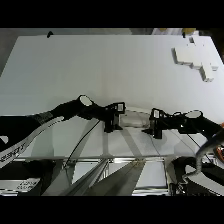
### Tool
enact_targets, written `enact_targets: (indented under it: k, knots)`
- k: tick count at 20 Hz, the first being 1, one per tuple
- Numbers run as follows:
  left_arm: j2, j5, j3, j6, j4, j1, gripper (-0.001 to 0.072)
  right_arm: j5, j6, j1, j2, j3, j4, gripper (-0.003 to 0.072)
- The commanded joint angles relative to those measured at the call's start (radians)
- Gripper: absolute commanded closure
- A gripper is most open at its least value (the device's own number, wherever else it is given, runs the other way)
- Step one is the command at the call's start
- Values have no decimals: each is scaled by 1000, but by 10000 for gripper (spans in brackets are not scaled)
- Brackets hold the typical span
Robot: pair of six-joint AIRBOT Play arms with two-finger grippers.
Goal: Fold the box and place the chain.
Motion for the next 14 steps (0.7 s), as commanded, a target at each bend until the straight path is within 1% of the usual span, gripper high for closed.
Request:
enact_targets:
  k: [1, 3, 10, 14]
  knots:
    - [3, 13, 1, 141, -6, 0, 442, 2, 0, 1, 0, 0, 0, 346]
    - [3, 10, -6, 180, -32, 0, 441, 2, 0, 1, 0, 0, 0, 346]
    - [3, 5, -6, 185, -33, 0, 439, 2, 0, 1, 0, 0, 0, 346]
    - [3, 5, -6, 116, -61, 2, 439, 2, 0, 1, 0, 0, 0, 346]
